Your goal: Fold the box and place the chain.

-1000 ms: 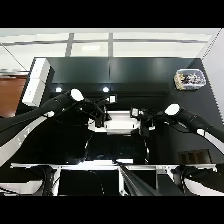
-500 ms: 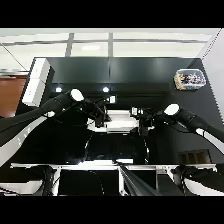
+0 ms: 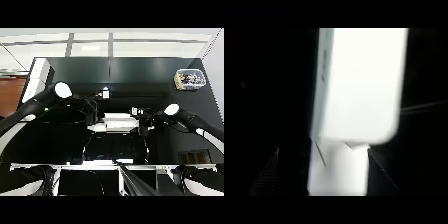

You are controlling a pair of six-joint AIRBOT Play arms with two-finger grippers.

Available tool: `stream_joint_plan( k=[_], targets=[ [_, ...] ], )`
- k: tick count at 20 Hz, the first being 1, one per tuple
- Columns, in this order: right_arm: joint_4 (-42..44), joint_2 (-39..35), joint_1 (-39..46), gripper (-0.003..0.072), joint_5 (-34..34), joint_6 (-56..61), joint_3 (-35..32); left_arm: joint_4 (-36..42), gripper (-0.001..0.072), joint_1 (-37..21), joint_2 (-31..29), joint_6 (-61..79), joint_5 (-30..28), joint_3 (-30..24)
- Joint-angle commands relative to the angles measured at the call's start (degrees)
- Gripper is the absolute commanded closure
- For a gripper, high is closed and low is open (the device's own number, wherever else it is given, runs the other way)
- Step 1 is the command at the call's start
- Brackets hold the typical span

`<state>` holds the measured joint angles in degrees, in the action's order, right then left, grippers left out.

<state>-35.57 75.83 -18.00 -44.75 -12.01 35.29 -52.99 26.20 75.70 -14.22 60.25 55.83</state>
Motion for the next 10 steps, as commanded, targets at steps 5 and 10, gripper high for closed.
stream_joint_plan(
  k=[5,10],
  targets=[
    [-0.02,0.0,0.02,0.0548,-0.07,0.04,-0.04,8.63,0.0685,1.86,-3.43,-23.19,14.4,-5.07],
    [-0.02,0.0,0.02,0.0548,-0.07,1.05,-0.02,23.17,0.0684,2.01,-3.32,-18.51,-15.23,-7.61]
  ],
)
